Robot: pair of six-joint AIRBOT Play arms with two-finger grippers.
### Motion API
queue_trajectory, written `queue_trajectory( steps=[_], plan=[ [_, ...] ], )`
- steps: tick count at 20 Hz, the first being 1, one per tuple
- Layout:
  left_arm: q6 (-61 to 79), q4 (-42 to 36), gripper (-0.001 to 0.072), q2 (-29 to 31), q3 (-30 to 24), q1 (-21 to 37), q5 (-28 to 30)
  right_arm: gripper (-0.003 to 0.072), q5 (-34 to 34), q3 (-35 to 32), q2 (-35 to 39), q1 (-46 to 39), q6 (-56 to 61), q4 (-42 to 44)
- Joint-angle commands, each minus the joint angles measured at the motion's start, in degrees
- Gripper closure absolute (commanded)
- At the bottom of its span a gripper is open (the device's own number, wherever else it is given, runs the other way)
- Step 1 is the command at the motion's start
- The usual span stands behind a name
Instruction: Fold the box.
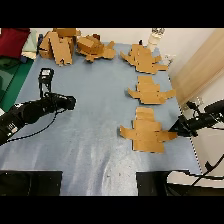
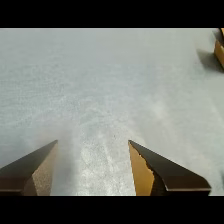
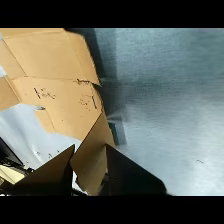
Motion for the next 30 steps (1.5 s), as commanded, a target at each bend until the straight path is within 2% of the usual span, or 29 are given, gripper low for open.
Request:
queue_trajectory(
  steps=[1, 6, 12, 15, 16, 17, 19, 20, 23, 27, 28, 30],
  plan=[
    [0.00, -0.59, 0.0053, 0.02, -0.02, 0.00, -3.45, 0.0390, 3.21, 0.00, -0.07, 0.04, -0.02, -3.06],
    [0.00, -0.90, 0.0053, 0.02, -0.02, 0.00, -4.35, 0.0390, 7.45, -0.37, -0.13, 0.04, -0.22, -3.54],
    [0.02, -2.97, 0.0053, 0.02, -0.02, 0.00, -4.33, 0.0390, 10.80, -7.08, -0.11, 0.07, -0.17, -5.18],
    [0.02, -3.15, 0.0053, 0.02, -0.02, 0.00, -4.35, 0.0392, 11.41, -7.61, -0.11, 0.09, -0.17, -4.24],
    [0.02, -3.15, 0.0053, 0.02, -0.02, 0.00, -4.35, 0.0412, 11.34, -7.61, -0.11, 0.09, -0.17, -3.50],
    [0.02, -3.15, 0.0053, 0.02, -0.02, 0.00, -4.33, 0.0525, 11.04, -7.61, -0.11, 0.11, -0.22, -2.58],
    [0.02, -3.15, 0.0053, 0.02, -0.02, 0.00, -4.13, 0.0683, 9.33, -7.61, -0.09, 0.44, -1.20, 0.00],
    [0.02, -3.13, 0.0053, 0.02, -0.02, 0.00, -4.07, 0.0682, 8.15, -7.61, 0.00, 1.29, -2.16, 1.81],
    [-0.02, -5.73, 0.0054, 0.02, -0.02, 0.00, -4.66, 0.0683, 7.15, -7.63, 1.03, 6.16, -2.10, 6.12],
    [0.00, -7.41, 0.0054, 0.02, -0.02, 0.02, -9.68, 0.0683, 7.98, -9.25, 3.04, 18.25, 2.86, 5.68],
    [-0.04, -7.41, 0.0053, 0.02, -0.02, 0.07, -11.39, 0.0683, 10.32, -10.08, 3.85, 22.12, 3.02, 6.10],
    [-3.06, -7.41, 0.0054, 0.02, -0.02, 0.46, -13.92, 0.0683, 19.76, -12.13, 5.55, 31.26, 3.02, 7.72]
  ],
)
